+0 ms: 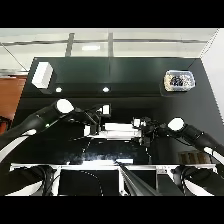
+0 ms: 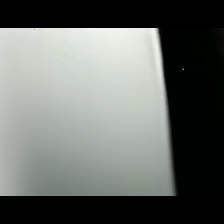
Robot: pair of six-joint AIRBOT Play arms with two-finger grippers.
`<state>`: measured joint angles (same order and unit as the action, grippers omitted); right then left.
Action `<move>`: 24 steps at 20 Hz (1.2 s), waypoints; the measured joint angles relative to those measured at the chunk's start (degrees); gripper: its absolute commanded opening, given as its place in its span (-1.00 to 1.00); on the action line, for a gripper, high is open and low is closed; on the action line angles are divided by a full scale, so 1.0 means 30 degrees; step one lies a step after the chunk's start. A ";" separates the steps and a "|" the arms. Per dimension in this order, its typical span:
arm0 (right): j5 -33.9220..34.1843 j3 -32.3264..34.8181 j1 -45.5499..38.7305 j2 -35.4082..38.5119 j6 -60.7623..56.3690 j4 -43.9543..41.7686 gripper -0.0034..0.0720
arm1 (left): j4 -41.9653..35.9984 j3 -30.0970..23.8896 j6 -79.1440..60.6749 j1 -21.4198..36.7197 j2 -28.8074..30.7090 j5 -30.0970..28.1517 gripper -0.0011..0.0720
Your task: Fold the box and place the chain.
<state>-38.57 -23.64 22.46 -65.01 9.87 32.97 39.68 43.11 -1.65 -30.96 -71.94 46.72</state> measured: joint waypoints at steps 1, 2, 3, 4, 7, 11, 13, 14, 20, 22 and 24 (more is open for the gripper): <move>0.0007 0.0000 0.0000 0.0000 0.0000 0.0007 0.31 | 0.1355 0.0000 0.1676 0.0000 0.0707 0.0401 0.53; 0.0015 0.0000 0.0000 0.0000 0.0000 0.0007 0.31 | 0.2790 0.0000 0.3585 0.0000 0.1450 0.1129 0.15; 0.0015 0.0000 0.0000 0.0000 0.0000 0.0015 0.31 | 0.4058 0.0000 0.5501 0.0000 0.2120 0.1865 -0.69; 0.0015 0.0000 0.0000 0.0000 0.0000 0.0015 0.31 | 0.5107 0.0000 0.7213 0.0000 0.2645 0.2681 -0.90; 0.0022 0.0000 0.0000 0.0000 0.0000 0.0022 0.31 | 0.6288 -0.0146 1.1001 -0.0036 0.3504 0.5282 -0.90; 0.0022 0.0000 0.0000 0.0000 0.0000 0.0029 0.31 | 0.2317 -0.1078 1.3005 -0.0073 0.3548 0.4524 -0.90; 0.0022 0.0000 0.0000 0.0000 0.0000 0.0029 0.31 | -0.0736 -0.1494 1.3369 -0.0036 0.3366 0.1909 -0.90; 0.0022 0.0000 0.0000 0.0000 0.0000 0.0029 0.31 | -0.2178 -0.1610 1.3333 -0.0036 0.3206 0.0583 -0.90; 0.0022 0.0000 0.0000 0.0000 -0.0007 0.0022 0.31 | -0.5413 -0.1778 1.1271 -0.0036 0.0918 -0.4728 -0.90; 0.0022 0.0000 0.0000 0.0000 0.0000 0.0022 0.31 | -0.4131 -0.1443 1.1067 -0.0153 -0.0175 -0.4685 -0.90; 0.0022 0.0000 0.0000 0.0000 0.0007 0.0036 0.31 | -0.3322 -0.0903 1.0943 -0.0335 -0.1100 -0.3825 -0.90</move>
